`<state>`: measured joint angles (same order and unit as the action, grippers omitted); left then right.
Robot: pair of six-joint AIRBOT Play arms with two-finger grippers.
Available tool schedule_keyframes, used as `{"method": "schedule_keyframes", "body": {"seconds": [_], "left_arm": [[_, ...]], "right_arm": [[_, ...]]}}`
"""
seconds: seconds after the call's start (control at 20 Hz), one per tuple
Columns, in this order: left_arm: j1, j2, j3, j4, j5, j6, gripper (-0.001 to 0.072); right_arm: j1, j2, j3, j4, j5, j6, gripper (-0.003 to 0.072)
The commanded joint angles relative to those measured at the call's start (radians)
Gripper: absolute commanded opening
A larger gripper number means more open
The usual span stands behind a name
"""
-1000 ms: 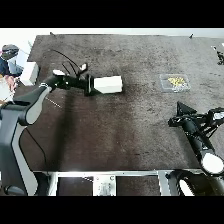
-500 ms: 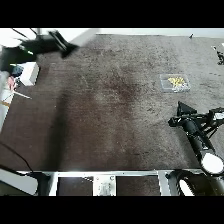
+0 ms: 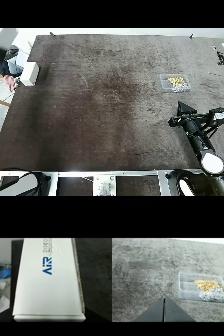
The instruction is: Fold the box and place the chain.
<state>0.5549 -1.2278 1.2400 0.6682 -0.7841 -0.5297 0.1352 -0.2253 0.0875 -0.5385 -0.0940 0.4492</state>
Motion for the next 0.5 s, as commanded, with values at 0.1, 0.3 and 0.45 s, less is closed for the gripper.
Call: {"method": "schedule_keyframes", "body": {"seconds": [0.1,0.3,0.45], "left_arm": [[0.183,0.068,-0.37,0.068,0.024,0.067,0.0005],[0.182,0.057,-0.567,0.076,0.22,0.076,0.0005],[0.182,0.026,-0.603,0.073,0.132,0.243,0.0005]], "right_arm": [[0.001,0.001,0.0,0.0,-0.001,0.0,0.0013],[0.001,0.001,0.0,0.0,-0.004,0.0,0.0013],[0.001,0.001,0.0,0.0,-0.004,0.0,0.0013]]}}
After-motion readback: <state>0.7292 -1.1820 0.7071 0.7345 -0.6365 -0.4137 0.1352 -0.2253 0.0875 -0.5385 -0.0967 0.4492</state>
